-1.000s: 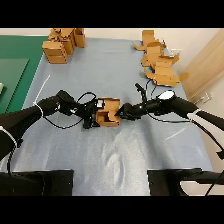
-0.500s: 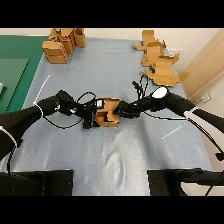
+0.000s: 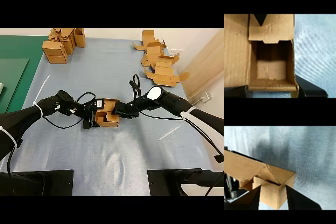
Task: Fold the box.
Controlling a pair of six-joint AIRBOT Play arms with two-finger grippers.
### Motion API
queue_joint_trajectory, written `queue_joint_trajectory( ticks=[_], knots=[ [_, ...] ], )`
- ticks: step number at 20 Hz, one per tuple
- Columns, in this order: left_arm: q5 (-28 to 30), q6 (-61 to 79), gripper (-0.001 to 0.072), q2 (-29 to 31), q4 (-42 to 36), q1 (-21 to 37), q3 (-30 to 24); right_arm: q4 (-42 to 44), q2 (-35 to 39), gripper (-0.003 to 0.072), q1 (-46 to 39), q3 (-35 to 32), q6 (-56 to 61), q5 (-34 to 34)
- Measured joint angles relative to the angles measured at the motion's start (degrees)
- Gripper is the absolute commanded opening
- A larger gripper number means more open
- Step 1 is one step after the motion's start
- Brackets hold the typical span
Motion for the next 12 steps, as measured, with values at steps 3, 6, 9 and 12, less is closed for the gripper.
queue_joint_trajectory(
  ticks=[3, 6, 9, 12],
  knots=[
    [0.0, 0.0, 0.0104, 0.0, 0.0, 0.0, 0.0, -1.7, 0.0, 0.0469, 1.1, 0.3, 2.1, -0.2],
    [0.0, 0.0, 0.0104, 0.0, 0.0, 0.0, 0.0, -2.6, 0.0, 0.0469, 1.8, 0.4, 3.5, -0.2],
    [0.0, 0.1, 0.0105, 0.0, -0.1, 0.0, 0.0, -3.0, 0.0, 0.047, 2.3, 0.4, 4.2, 0.2],
    [-0.2, 0.1, 0.0105, 0.0, -0.1, 0.0, 0.0, -3.6, 0.0, 0.0478, 2.9, 0.5, 4.5, 0.9]
  ],
)
